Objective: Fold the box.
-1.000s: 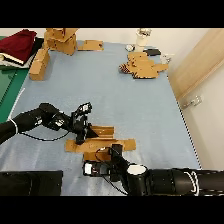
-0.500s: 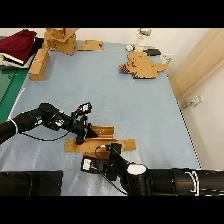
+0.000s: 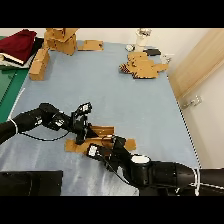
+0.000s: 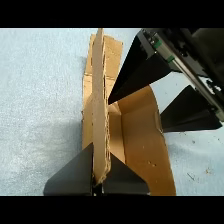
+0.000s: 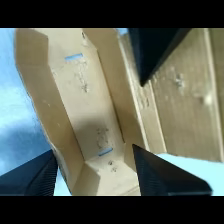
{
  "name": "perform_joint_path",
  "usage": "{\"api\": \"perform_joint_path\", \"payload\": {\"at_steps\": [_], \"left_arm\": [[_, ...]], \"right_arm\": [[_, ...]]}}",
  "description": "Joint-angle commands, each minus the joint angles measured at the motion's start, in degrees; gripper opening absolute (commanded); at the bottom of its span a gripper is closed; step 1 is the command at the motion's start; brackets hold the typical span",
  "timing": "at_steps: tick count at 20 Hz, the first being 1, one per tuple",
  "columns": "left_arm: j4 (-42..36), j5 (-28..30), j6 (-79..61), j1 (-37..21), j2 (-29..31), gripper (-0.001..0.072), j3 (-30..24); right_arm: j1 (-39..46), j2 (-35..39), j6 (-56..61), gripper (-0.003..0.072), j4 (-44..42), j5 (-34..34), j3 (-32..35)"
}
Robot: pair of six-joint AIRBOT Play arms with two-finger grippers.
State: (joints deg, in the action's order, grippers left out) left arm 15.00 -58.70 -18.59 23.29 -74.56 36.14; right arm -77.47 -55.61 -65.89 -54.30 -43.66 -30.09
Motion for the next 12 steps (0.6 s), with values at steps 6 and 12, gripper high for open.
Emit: {"api": "perform_joint_path", "payload": {"at_steps": [6,12], "left_arm": [[0.0,0.0,0.0,-0.1,0.0,0.0011,0.0],[0.0,0.0,0.0,0.0,0.0,0.0012,0.0]], "right_arm": [[3.7,14.6,3.0,0.0717,4.2,7.1,10.5],[10.3,15.7,-1.5,0.0717,4.5,16.8,13.4]]}}
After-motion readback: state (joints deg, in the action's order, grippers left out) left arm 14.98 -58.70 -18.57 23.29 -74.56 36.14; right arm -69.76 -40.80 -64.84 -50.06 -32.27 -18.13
